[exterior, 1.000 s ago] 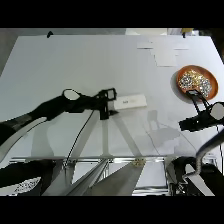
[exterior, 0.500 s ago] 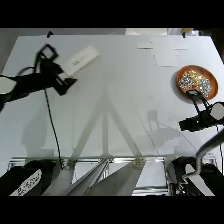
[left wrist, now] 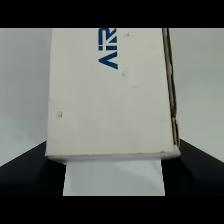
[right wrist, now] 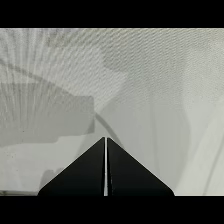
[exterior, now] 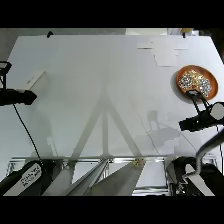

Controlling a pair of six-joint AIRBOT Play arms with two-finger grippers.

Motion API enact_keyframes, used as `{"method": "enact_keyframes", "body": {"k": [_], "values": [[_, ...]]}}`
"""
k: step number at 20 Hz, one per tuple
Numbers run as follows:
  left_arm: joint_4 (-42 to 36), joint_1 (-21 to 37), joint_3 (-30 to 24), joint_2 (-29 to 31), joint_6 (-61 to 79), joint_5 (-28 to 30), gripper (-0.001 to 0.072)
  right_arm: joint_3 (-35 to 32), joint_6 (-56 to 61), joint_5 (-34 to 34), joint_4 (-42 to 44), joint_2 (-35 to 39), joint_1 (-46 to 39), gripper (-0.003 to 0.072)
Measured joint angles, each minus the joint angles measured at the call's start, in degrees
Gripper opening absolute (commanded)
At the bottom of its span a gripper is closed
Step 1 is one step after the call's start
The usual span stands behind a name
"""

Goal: Fold the box and place the chain.

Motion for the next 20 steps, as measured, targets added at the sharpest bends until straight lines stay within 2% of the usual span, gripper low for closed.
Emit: {"method": "enact_keyframes", "body": {"k": [6, 8, 9, 10, 16, 20], "values": [[5.7, 4.2, -1.1, -5.9, -2.4, -3.2, 0.0175, 0.0, 0.0, 0.0, 0.0, 0.0, 0.0, 0.002], [7.1, 4.6, -1.5, -6.7, -2.7, -4.1, 0.0538, 0.0, 0.0, 0.0, 0.0, 0.0, 0.0, 0.002], [8.0, 4.7, -1.7, -6.9, -2.8, -4.9, 0.0634, 0.0, 0.0, 0.0, 0.0, 0.0, 0.0, 0.002], [9.2, 4.8, -2.0, -7.1, -2.8, -6.2, 0.0664, 0.0, 0.0, 0.0, 0.0, 0.0, 0.0, 0.002], [11.0, 4.9, -2.3, -6.4, -3.1, -9.3, 0.0658, 0.0, 0.0, 0.0, 0.0, 0.0, 0.0, 0.002], [11.0, 4.8, -2.4, -0.1, -3.2, -8.4, 0.0643, 0.0, 0.0, 0.0, 0.0, 0.0, 0.0, 0.002]]}}
